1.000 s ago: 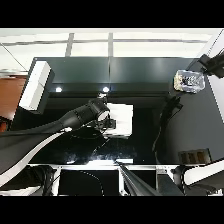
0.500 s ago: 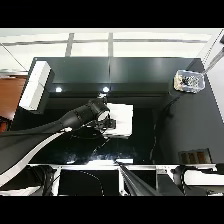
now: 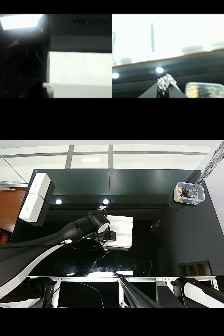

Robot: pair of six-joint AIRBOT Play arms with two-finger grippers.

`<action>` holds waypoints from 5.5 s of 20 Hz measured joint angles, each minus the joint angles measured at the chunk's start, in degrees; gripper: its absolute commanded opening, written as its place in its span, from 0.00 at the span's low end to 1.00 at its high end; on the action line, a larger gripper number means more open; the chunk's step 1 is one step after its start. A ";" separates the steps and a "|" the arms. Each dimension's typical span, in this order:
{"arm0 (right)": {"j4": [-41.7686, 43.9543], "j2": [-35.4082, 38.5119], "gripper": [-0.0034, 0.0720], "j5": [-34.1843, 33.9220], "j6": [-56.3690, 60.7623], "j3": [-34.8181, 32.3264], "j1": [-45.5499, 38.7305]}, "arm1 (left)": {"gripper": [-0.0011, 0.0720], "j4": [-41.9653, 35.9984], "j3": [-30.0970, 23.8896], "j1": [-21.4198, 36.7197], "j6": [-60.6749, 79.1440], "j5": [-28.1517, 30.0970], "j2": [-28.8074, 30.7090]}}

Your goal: Fold the box and place the chain.

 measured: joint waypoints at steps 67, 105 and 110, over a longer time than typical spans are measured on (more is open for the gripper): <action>26.05 13.79 0.99 -30.23 -81.33 -85.40 36.41 | 0.06 0.17 -0.02 0.00 -0.02 0.02 0.00; 19.50 23.02 0.10 -16.59 -55.41 -71.97 35.43 | 0.06 0.17 -0.02 0.00 -0.02 0.00 -0.02; 26.32 24.81 0.10 -11.74 -46.18 -64.43 35.17 | 0.06 0.17 -0.02 0.00 -0.02 0.00 0.00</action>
